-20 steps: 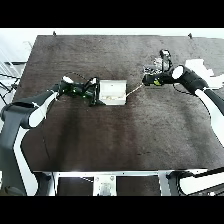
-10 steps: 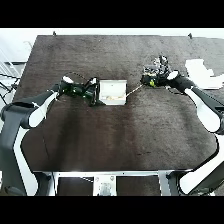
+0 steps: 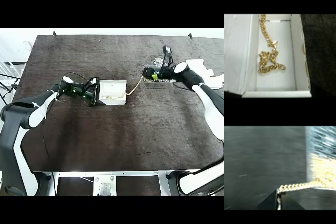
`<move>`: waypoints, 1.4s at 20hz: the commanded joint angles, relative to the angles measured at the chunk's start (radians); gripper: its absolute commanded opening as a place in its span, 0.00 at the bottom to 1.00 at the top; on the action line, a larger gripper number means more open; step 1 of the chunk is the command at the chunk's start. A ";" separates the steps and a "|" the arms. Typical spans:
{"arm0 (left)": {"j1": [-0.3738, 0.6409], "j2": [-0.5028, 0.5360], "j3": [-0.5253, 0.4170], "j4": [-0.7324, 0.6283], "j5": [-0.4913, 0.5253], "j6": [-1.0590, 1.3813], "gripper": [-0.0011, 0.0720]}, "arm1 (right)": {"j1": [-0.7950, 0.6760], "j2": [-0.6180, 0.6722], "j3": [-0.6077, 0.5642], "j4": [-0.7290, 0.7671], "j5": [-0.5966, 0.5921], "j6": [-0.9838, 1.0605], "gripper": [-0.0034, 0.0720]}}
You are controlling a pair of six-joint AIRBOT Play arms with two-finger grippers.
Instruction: Fold the box and place the chain.
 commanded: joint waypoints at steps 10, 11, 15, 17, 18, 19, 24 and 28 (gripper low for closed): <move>0.000 -0.001 0.000 0.000 0.000 0.000 0.70 | 0.304 0.567 0.001 -0.496 0.154 0.278 0.06; 0.000 -0.001 0.000 0.000 0.000 0.000 0.70 | 0.334 0.571 0.001 -0.510 0.156 0.294 0.06; 0.000 -0.001 0.000 0.000 0.000 0.000 0.70 | 0.452 0.569 -0.016 -0.553 0.158 0.379 0.06; 0.000 -0.001 0.000 0.000 0.000 0.000 0.70 | 0.512 0.560 -0.031 -0.641 0.158 0.461 0.06; 0.000 -0.001 0.000 0.000 0.000 0.000 0.70 | 0.534 0.554 -0.040 -0.675 0.156 0.499 0.06; 0.000 -0.001 0.000 0.000 0.000 0.000 0.70 | 0.549 0.548 -0.050 -0.685 0.148 0.536 0.06; 0.000 -0.001 0.000 0.000 0.000 0.000 0.70 | 0.577 0.487 -0.113 -0.685 0.038 0.616 0.06; 0.000 -0.001 0.000 0.000 0.000 0.000 0.70 | 0.588 0.401 -0.123 -0.679 0.022 0.654 0.06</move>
